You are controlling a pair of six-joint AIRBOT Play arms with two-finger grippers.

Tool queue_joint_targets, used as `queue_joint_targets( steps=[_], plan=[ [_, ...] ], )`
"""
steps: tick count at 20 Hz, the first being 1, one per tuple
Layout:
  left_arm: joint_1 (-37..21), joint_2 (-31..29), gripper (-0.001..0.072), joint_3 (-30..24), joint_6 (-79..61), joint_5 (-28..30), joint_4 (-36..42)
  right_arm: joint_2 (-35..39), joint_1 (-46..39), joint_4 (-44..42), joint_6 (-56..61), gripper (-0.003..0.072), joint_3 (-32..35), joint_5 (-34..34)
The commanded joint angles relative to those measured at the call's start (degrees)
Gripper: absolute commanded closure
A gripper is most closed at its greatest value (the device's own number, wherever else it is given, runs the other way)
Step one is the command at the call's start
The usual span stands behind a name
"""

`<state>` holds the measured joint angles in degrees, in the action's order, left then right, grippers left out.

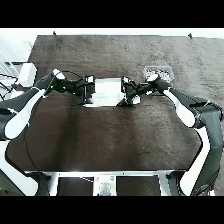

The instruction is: Fold the box and place the chain.

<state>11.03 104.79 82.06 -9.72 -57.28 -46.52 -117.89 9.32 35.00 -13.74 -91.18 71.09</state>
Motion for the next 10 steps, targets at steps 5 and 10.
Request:
queue_joint_targets(
  steps=[5, 10],
  plan=[
    [2.38, 0.00, 0.0085, 0.00, 0.26, 0.72, -1.11, 0.00, 0.00, 0.00, 0.00, 0.0211, 0.00, 0.00],
    [2.40, 0.00, 0.0185, 0.00, 0.31, 1.22, -1.27, 0.00, 0.00, 0.00, 0.00, 0.0211, 0.00, 0.02]
  ],
)
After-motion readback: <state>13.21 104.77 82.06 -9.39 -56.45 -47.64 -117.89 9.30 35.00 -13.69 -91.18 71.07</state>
